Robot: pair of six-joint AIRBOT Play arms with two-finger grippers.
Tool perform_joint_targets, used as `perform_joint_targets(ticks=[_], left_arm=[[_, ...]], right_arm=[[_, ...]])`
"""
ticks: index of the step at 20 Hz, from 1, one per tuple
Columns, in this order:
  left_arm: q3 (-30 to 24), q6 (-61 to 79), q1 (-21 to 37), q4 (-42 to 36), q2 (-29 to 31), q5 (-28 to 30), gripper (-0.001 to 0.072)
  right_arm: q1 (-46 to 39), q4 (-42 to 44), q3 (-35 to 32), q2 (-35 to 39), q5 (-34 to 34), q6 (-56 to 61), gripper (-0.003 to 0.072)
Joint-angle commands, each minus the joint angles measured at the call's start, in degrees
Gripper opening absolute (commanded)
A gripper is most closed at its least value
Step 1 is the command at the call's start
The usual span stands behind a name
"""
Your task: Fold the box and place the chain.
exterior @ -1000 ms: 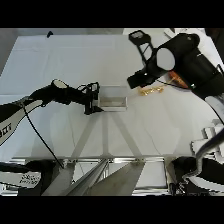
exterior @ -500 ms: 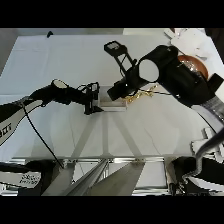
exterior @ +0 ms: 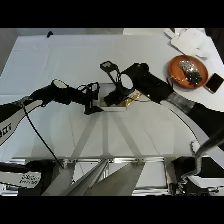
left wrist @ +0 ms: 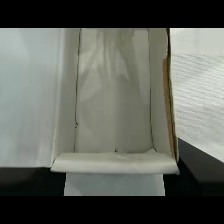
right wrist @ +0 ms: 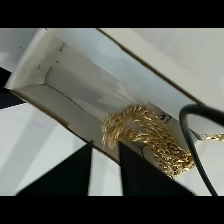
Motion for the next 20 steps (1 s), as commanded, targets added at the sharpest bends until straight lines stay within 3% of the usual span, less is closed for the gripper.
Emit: perform_joint_targets(ticks=[1, 5, 9, 11, 13, 15, 20], left_arm=[[0.02, 0.02, -0.02, 0.0, 0.02, 0.0, 0.038], [0.02, 0.02, -0.02, 0.0, 0.02, 0.0, 0.038], [0.02, 0.02, -0.02, 0.0, 0.02, 0.0, 0.038], [0.02, 0.02, -0.02, 0.0, 0.02, 0.0, 0.038], [0.02, 0.02, 0.0, 0.0, 0.02, 0.0, 0.038], [0.02, 0.02, -0.02, 0.0, 0.02, 0.0, 0.038], [0.02, 0.02, -0.02, 0.0, 0.02, 0.0, 0.038]], right_arm=[[-0.68, 1.18, -0.11, -0.98, 0.13, -1.42, 0.0299], [-3.39, 1.97, -0.11, 4.0, 2.67, -9.42, 0.0299], [-11.21, 1.97, -0.11, 9.88, 5.46, -21.44, 0.0313], [-16.96, 1.81, -0.13, 10.05, 8.17, -30.05, 0.0462], [-21.35, 1.27, -0.13, 8.48, 6.69, -38.1, 0.0506], [-24.44, 1.31, -0.13, 5.88, 3.96, -43.15, 0.0668], [-28.5, 1.46, -0.13, -3.78, 1.03, -48.13, 0.0695]])
